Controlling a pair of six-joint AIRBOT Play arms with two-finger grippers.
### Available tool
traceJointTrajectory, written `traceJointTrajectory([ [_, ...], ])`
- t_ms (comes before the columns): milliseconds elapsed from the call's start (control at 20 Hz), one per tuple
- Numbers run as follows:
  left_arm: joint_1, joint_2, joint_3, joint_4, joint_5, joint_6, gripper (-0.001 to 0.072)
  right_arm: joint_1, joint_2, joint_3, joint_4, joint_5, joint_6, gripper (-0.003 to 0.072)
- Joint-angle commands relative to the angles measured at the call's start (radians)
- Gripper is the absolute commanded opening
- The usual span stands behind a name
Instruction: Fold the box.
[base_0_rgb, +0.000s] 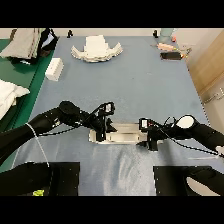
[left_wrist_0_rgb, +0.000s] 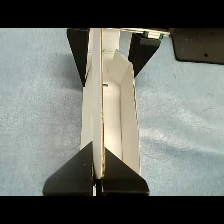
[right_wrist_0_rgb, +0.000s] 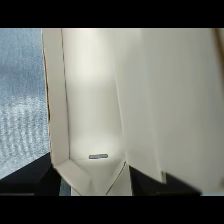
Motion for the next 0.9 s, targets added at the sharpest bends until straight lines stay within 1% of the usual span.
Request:
traceJointTrajectory([
  [0,0.000,0.001,0.000,-0.007,0.000,0.000,0.0014,0.000,0.001,0.000,0.001,0.000,0.000,0.0544],
  [750,0.000,0.001,0.000,0.000,0.008,0.000,0.0018,0.000,0.001,0.000,0.001,0.000,0.000,0.0544],
  [800,0.000,0.001,0.000,0.002,0.008,0.000,0.0180,0.000,0.001,0.000,0.001,0.000,0.000,0.0544],
  [850,0.000,0.001,0.000,0.002,0.008,-0.007,0.0391,0.000,0.001,0.000,0.001,0.000,0.000,0.0544],
])
